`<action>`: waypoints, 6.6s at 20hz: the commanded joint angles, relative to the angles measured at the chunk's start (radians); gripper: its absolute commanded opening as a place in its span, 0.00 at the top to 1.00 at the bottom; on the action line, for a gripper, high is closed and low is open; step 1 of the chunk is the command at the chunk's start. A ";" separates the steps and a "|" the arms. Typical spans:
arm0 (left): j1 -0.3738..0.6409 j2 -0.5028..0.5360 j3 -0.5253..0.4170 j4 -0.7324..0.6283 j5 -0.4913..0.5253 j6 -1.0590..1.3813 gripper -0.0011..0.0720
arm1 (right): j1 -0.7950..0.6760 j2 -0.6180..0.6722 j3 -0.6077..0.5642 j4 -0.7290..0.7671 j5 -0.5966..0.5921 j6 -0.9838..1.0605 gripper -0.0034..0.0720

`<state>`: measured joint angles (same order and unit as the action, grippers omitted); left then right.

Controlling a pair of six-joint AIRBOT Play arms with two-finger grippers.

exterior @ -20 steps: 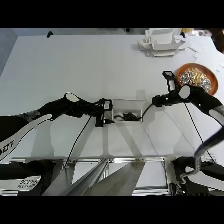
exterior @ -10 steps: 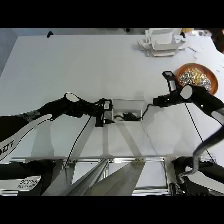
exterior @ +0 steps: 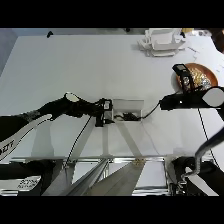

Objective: Fold the box and place the chain.

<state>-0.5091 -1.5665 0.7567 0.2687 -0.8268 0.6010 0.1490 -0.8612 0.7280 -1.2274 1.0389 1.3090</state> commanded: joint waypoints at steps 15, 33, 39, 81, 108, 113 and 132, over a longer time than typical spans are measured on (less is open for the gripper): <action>0.000 0.000 0.000 0.000 0.000 0.000 0.80 | 0.321 0.103 -0.004 0.429 -0.137 -0.167 0.94; 0.000 0.000 0.000 0.000 0.000 0.000 0.80 | 0.365 -0.113 -0.092 0.360 -0.265 -0.158 0.71; 0.000 0.000 0.000 0.000 0.000 0.000 0.80 | 0.274 -0.119 0.034 0.354 -0.175 -0.159 0.64; 0.000 0.000 0.000 0.000 0.000 0.000 0.80 | -0.002 -0.573 0.167 -0.321 -0.096 0.259 0.87; 0.000 0.000 0.000 0.000 0.000 0.000 0.80 | 0.280 0.061 0.133 0.226 0.014 -0.062 0.94; 0.000 0.000 0.000 0.000 0.000 0.000 0.80 | 0.362 0.048 0.040 0.238 -0.217 -0.062 0.94; 0.000 0.000 0.000 0.000 0.000 0.000 0.80 | 0.340 -0.227 0.356 0.173 -0.199 -0.246 0.94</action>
<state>-0.5091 -1.5665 0.7563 0.2691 -0.8265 0.6014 0.5228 -1.0691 0.9878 -1.0367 0.8513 1.1255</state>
